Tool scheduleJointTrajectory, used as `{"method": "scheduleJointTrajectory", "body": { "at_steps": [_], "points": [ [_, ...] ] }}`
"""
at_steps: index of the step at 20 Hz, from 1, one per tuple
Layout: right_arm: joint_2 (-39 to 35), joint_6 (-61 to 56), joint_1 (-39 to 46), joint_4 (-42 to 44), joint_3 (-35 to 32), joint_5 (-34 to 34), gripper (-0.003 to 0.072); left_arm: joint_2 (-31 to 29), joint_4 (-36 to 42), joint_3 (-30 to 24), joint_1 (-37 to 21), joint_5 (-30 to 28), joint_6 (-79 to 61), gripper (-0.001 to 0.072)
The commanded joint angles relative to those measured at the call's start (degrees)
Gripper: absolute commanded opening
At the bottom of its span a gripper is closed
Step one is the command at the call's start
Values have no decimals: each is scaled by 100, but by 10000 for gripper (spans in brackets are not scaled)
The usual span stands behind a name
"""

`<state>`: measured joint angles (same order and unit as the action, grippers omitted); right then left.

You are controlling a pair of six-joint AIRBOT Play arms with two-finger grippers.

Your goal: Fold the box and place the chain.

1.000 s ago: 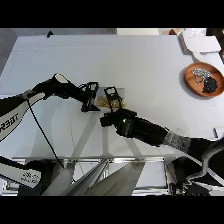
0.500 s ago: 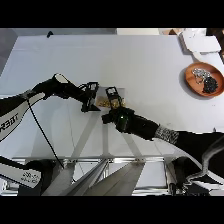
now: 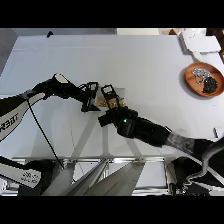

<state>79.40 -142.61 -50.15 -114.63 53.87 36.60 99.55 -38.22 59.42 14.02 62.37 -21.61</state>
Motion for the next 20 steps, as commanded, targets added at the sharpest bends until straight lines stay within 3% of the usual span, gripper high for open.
{"method": "scheduleJointTrajectory", "body": {
  "at_steps": [1, 10, 11, 13, 14, 18, 20],
  "points": [
    [-496, 61, -164, -326, 13, 310, 13, 2, 0, 0, 2, -2, -2, 333],
    [-520, 66, 925, -664, 11, 201, 15, 2, 0, 0, 0, 0, -2, 333],
    [-518, 114, 981, -660, 13, 146, 32, 2, 0, 0, 2, 0, -2, 333],
    [-518, 667, 992, -590, 11, 116, 281, 2, 0, 0, 2, 0, -2, 333],
    [-520, 973, 992, -457, 11, 142, 345, 2, 0, 0, 2, 0, -4, 333],
    [-527, 2033, 994, -343, 11, 350, 344, 2, 0, 0, 2, 0, -2, 333],
    [-614, 3071, 1139, 122, 11, 179, 329, 2, 0, 0, 2, 2, -2, 333]
  ]
}}
